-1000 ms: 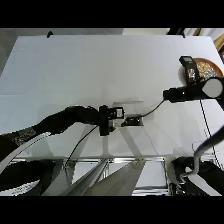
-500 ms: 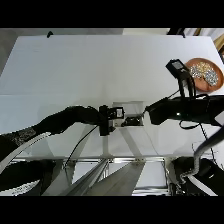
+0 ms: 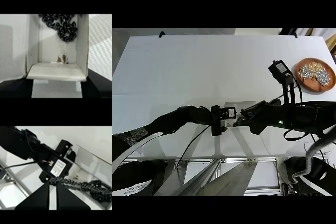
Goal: Fold the box and place the chain.
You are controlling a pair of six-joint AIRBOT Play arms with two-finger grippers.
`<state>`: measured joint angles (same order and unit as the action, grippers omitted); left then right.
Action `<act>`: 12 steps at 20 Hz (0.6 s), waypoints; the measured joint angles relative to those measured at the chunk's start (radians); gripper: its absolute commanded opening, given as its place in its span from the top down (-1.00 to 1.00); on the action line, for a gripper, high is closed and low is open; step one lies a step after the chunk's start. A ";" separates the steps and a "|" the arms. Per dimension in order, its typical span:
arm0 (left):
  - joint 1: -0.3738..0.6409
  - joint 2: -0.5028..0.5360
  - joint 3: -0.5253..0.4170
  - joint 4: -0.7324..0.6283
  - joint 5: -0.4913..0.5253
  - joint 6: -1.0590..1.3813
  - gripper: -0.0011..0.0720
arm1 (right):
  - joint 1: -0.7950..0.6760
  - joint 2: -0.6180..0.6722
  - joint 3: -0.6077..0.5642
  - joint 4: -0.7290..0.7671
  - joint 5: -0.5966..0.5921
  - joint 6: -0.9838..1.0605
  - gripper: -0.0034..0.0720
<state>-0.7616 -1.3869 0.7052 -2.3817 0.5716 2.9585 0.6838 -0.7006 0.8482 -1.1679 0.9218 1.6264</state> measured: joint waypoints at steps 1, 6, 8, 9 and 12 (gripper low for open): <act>0.000 0.000 0.000 0.000 0.000 0.000 0.39 | 0.003 -0.005 -0.002 -0.006 -0.005 0.001 0.88; 0.000 0.000 0.000 0.000 0.000 0.000 0.39 | 0.009 -0.064 -0.087 -0.092 -0.041 0.074 0.88; 0.000 0.000 0.000 0.000 0.000 0.000 0.39 | 0.010 -0.106 -0.149 -0.117 -0.106 0.109 0.88; 0.000 0.000 0.000 0.000 0.000 0.000 0.39 | 0.010 -0.131 -0.174 -0.126 -0.140 0.127 0.88; 0.000 0.000 0.000 0.000 0.000 0.000 0.39 | 0.010 -0.227 -0.222 -0.135 -0.242 0.158 0.87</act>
